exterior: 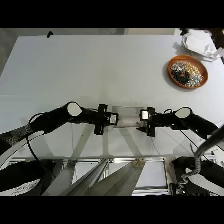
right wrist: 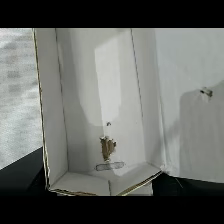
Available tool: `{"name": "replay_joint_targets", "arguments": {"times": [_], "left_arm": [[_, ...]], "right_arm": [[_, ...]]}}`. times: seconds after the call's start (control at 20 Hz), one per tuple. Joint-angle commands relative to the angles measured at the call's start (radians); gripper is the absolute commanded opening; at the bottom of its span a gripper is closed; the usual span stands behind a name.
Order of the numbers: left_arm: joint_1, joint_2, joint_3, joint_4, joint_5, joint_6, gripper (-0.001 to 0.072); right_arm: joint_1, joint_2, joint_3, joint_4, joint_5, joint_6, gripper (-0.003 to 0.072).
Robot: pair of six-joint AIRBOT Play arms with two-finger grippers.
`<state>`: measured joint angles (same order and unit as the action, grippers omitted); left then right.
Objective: Fold the box and place the chain.
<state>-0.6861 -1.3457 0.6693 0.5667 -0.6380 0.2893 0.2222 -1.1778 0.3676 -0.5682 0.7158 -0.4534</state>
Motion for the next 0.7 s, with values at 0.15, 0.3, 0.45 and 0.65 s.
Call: {"name": "replay_joint_targets", "arguments": {"times": [0.15, 0.3, 0.45, 0.65], "left_arm": [[-0.045, -0.014, 0.000, -0.065, 0.029, 0.002, 0.0039], [-0.054, -0.032, 0.000, -0.063, 0.032, 0.002, 0.0289], [-0.055, -0.034, 0.000, -0.062, 0.037, 0.002, 0.0347], [-0.054, -0.019, 0.000, -0.061, 0.035, -0.013, 0.0307]], "right_arm": [[0.000, 0.001, 0.000, 0.000, 0.000, 0.000, 0.0316], [0.000, 0.001, 0.000, 0.000, 0.000, 0.000, 0.0316], [0.000, 0.001, 0.000, 0.000, 0.000, 0.000, 0.0316], [0.000, 0.001, 0.000, 0.000, 0.000, 0.000, 0.0316]]}}
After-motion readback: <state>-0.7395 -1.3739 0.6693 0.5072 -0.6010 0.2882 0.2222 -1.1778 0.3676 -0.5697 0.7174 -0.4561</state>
